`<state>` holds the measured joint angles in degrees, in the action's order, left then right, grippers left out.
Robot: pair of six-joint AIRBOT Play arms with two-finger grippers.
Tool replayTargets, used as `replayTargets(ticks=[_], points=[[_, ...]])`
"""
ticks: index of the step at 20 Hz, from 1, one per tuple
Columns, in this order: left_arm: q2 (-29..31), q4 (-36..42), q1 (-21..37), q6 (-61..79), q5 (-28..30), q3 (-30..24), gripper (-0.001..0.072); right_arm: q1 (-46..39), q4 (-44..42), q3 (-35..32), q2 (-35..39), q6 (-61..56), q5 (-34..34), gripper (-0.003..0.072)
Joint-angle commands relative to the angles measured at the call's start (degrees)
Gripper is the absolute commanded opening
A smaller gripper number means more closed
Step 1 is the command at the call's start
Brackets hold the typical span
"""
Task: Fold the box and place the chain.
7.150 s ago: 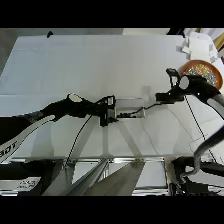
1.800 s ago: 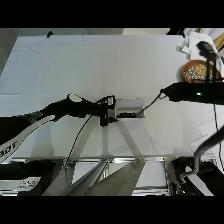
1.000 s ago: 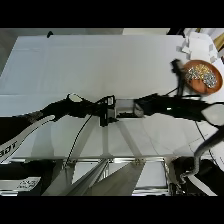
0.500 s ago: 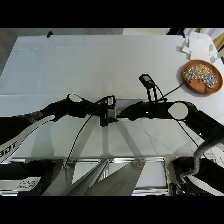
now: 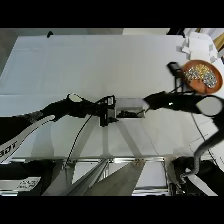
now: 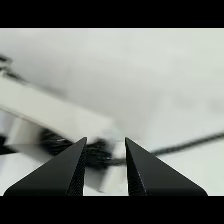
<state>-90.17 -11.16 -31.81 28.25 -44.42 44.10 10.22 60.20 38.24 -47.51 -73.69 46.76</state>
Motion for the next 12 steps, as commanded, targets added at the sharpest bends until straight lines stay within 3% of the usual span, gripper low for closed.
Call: replayTargets(ticks=[1, 5, 12], points=[[0.0, 0.0, 0.0, 0.0, 0.0, 0.0, 0.0251, -12.2, 10.8, 2.6, 0.7, -4.3, 5.6, 0.0266], [0.0, 0.0, 0.0, 0.0, 0.0, 0.0, 0.0251, -15.3, 19.5, 6.4, -8.6, -8.6, 7.6, 0.0266], [0.0, 0.0, 0.0, 0.0, 0.0, 0.0, 0.0251, -9.4, 22.4, 17.6, -28.0, -11.6, 9.6, 0.0266]])
